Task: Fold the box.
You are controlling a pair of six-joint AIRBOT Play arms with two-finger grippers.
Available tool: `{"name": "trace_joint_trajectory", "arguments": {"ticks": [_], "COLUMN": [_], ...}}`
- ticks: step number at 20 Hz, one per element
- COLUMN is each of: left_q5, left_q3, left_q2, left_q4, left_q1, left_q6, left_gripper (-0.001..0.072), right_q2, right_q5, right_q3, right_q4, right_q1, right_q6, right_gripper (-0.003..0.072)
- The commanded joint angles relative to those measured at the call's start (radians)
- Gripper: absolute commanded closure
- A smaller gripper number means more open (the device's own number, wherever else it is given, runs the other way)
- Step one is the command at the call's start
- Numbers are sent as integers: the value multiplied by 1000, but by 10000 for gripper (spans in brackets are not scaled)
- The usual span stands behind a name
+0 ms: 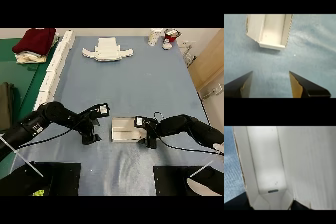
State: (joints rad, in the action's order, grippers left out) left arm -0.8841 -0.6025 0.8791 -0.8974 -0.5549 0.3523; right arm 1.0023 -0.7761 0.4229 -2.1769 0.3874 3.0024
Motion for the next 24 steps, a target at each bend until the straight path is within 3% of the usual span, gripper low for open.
{"name": "trace_joint_trajectory", "arguments": {"ticks": [1,4,10,14,18,24], "left_q5": [185,233,269,325,324,328], "left_q3": [107,153,154,154,153,146], "left_q2": [4,55,181,219,239,281], "left_q4": [183,283,489,539,547,675], "left_q1": [24,-6,-65,-74,-75,-107], "left_q6": [-293,-444,-618,-625,-629,-773], "left_gripper": [7,8,7,7,7,7], "right_q2": [0,0,0,0,0,0], "right_q5": [0,0,0,0,0,0], "right_q3": [0,0,0,0,0,0], "right_q4": [0,0,0,0,0,0], "right_q1": [1,1,1,1,1,1], "right_q6": [0,0,0,0,0,0], "right_gripper": [137,137,137,137,137,137]}}
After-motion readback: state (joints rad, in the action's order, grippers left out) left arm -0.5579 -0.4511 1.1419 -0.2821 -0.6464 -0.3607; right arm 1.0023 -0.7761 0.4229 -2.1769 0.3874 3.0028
